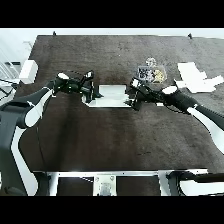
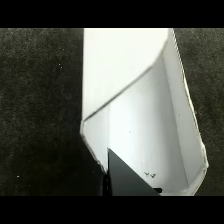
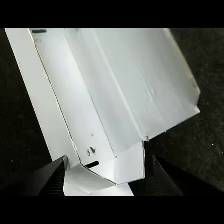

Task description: Fold the box and place the chain.

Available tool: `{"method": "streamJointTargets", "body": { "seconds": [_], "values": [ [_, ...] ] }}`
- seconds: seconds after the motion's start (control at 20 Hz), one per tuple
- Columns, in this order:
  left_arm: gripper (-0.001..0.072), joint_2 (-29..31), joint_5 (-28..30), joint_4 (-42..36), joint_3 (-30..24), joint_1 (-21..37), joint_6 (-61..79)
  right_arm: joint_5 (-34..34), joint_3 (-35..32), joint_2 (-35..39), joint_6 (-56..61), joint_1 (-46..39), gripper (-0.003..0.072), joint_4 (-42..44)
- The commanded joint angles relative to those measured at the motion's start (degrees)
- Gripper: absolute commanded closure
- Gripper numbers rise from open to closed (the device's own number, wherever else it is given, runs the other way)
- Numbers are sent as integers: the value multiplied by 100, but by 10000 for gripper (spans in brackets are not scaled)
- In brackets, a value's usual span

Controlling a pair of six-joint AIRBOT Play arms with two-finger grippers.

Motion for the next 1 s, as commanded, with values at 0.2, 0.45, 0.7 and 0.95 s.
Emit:
{"method": "streamJointTargets", "body": {
  "seconds": [0.2, 0.45, 0.7, 0.95],
  "values": [
    [690, -2, -2, 2, 2, -2, 2, 1187, 671, -656, -52, -323, 58, 72],
    [690, -2, -4, 0, 2, 0, 2, 2225, 1185, -1211, -57, -592, 58, 76],
    [690, -2, -4, 0, 2, -2, 2, 2765, 1762, -1633, -214, -673, 58, 11],
    [690, -2, -4, 0, 2, -2, 2, 3045, 2369, -2140, -203, -671, 58, -247]
  ]
}}
